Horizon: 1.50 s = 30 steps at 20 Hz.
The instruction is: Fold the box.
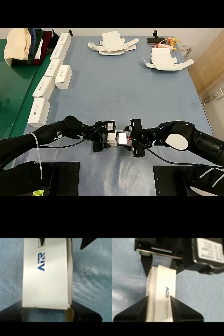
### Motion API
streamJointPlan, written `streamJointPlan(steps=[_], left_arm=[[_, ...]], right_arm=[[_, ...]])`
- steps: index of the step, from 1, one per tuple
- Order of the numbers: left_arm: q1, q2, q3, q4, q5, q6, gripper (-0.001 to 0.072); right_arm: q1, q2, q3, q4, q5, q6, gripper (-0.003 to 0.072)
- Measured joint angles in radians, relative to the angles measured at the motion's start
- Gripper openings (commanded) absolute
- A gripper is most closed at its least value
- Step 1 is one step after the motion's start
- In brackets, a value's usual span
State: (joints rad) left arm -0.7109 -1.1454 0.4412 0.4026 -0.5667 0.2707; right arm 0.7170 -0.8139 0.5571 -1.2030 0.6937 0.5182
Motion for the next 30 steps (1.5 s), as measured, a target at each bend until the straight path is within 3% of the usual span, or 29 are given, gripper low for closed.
streamJointPlan(steps=[2, 8, 12, 15, 19, 30], left_arm=[[0.0, 0.0, 0.0, 0.0, 0.0, 0.0, 0.0303], [0.0, 0.0, 0.0, 0.001, -0.001, 0.001, 0.0303], [0.0, 0.0, 0.0, 0.001, -0.002, 0.002, 0.0303], [0.0, 0.0, 0.0, 0.001, -0.002, 0.002, 0.0303], [0.0, 0.0, 0.0, 0.001, -0.002, 0.002, 0.0303], [0.0, 0.0, 0.0, 0.002, -0.002, 0.003, 0.0303]], right_arm=[[0.0, 0.002, 0.003, 0.001, 0.001, 0.043, 0.0011], [-0.002, 0.004, 0.003, 0.027, -0.008, 0.37, 0.0002], [-0.002, 0.031, -0.092, 0.202, -0.162, 0.489, 0.0002], [-0.002, 0.088, -0.192, 0.384, -0.337, 0.515, 0.0002], [0.0, 0.136, -0.27, 0.488, -0.44, 0.529, 0.0002], [0.039, 0.08, -0.322, 0.533, -0.483, 0.504, 0.0002]])
